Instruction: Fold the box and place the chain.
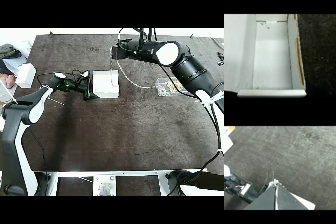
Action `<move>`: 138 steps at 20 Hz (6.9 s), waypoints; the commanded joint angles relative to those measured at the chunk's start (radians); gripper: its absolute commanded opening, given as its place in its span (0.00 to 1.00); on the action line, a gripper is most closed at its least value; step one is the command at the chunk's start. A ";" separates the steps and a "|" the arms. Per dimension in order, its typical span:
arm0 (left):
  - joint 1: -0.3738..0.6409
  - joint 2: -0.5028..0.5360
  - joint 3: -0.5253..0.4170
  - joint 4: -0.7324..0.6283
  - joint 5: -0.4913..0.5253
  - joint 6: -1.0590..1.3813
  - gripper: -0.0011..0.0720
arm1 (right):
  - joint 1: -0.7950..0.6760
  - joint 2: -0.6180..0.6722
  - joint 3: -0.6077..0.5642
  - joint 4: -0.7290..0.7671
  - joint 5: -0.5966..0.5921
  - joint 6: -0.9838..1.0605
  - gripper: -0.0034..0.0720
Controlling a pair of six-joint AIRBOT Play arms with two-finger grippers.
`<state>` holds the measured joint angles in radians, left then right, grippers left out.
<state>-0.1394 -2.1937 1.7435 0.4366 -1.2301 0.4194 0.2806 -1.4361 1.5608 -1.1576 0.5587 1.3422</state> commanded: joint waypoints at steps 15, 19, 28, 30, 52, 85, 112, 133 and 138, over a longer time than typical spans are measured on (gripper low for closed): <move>0.000 0.000 0.000 0.000 0.000 0.000 0.40 | 0.042 -0.015 0.000 0.029 -0.087 0.005 0.03; 0.000 0.000 0.000 0.000 0.000 0.000 0.40 | 0.042 -0.069 -0.001 -0.006 0.006 0.014 0.03; 0.000 0.000 0.000 0.000 0.000 0.000 0.40 | -0.020 -0.214 -0.005 -0.096 0.185 0.061 0.41; 0.000 0.000 0.000 0.000 0.000 0.000 0.40 | -0.069 -0.151 -0.056 -0.095 0.214 0.070 0.41; 0.000 0.000 0.000 0.000 0.000 0.000 0.40 | -0.427 -0.165 -0.549 -0.015 -0.297 0.409 0.41; 0.000 0.000 0.000 0.000 0.000 0.000 0.40 | 0.138 -0.088 -0.222 0.043 -0.512 0.333 0.03; 0.000 0.000 0.000 0.000 0.000 0.000 0.40 | -0.386 -0.083 -0.640 -0.144 -0.288 0.488 0.41; 0.000 0.000 0.000 0.000 0.000 0.000 0.40 | -0.139 -0.005 -0.492 -0.051 -0.521 0.533 0.03; 0.000 0.000 0.000 0.000 0.000 0.000 0.40 | 0.029 0.023 -0.371 -0.075 -0.522 0.510 0.03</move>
<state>-0.1394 -2.1941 1.7435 0.4358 -1.2301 0.4194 0.2195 -1.4322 1.1297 -1.2121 0.0471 1.8660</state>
